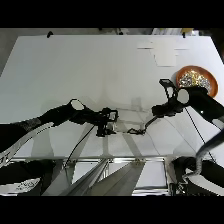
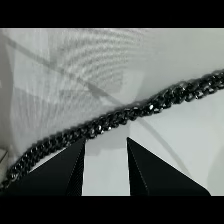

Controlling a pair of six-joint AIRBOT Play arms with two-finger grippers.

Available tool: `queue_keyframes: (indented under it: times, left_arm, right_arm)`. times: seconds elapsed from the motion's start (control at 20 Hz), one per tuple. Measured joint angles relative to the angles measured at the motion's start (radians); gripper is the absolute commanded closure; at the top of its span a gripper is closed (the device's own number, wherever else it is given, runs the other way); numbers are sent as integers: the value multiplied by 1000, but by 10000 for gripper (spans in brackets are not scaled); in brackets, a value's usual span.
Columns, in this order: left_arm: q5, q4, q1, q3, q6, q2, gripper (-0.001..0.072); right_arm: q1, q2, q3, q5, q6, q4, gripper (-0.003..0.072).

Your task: Fold the box and place the chain.

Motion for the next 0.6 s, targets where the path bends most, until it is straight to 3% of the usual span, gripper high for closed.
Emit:
queue_keyframes:
  times: [0.25, 0.35, 0.5, 0.55, 0.6]
  left_arm:
    - [0, 0, 0, 0, 0, 0, 487]
    - [0, 0, 0, 0, 0, 0, 487]
    - [0, 0, 0, 0, 0, 0, 487]
    - [0, 0, 0, 0, 0, 0, 487]
    - [0, 0, 0, 0, 0, 0, 487]
  right_arm:
    - [0, -63, 0, -33, 11, 14, 432]
    - [0, -80, -1, -37, 11, 11, 528]
    - [-1, -92, 0, -39, 14, 10, 548]
    - [-1, -94, 0, -39, 14, 9, 658]
    - [-1, -96, -1, -39, 14, 11, 668]
